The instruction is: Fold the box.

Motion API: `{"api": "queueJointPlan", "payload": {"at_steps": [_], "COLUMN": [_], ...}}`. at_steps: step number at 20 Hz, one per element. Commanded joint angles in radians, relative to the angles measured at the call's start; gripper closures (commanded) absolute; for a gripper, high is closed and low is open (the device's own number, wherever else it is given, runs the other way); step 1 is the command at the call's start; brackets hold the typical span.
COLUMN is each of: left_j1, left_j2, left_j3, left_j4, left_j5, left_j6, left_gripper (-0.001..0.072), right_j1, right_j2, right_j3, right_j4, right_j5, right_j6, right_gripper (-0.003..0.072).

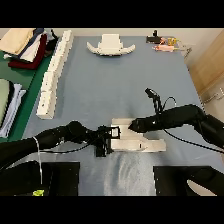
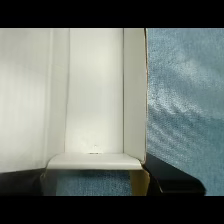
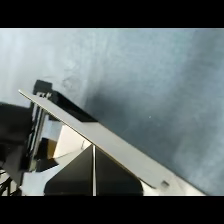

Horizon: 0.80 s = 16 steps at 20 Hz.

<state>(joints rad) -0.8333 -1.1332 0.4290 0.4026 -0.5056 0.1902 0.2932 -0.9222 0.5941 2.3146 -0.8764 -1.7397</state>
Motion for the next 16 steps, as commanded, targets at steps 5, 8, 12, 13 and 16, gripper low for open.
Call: {"api": "queueJointPlan", "payload": {"at_steps": [5, 8, 12, 13, 16], "left_j1": [0.000, 0.000, 0.000, 0.000, 0.000], "left_j2": [0.000, 0.000, 0.000, 0.000, 0.000], "left_j3": [0.000, 0.000, 0.000, 0.000, 0.000], "left_j4": [0.000, 0.000, 0.000, 0.000, 0.000], "left_j5": [0.000, 0.000, 0.000, 0.000, 0.000], "left_j6": [0.000, 0.000, 0.000, 0.000, 0.000], "left_gripper": [0.0114, 0.0113, 0.0113, 0.0114, 0.0113], "right_j1": [0.017, 0.039, 0.039, 0.039, 0.037], "right_j2": [-0.259, -0.277, -0.273, -0.272, -0.248], "right_j3": [0.026, 0.026, 0.026, 0.026, 0.037], "right_j4": [-0.007, -0.006, -0.006, -0.005, -0.004], "right_j5": [0.057, 0.066, 0.068, 0.068, 0.060], "right_j6": [-0.183, -0.212, -0.218, -0.218, -0.217], "right_gripper": [0.0683, 0.0683, 0.0683, 0.0683, 0.0683]}}
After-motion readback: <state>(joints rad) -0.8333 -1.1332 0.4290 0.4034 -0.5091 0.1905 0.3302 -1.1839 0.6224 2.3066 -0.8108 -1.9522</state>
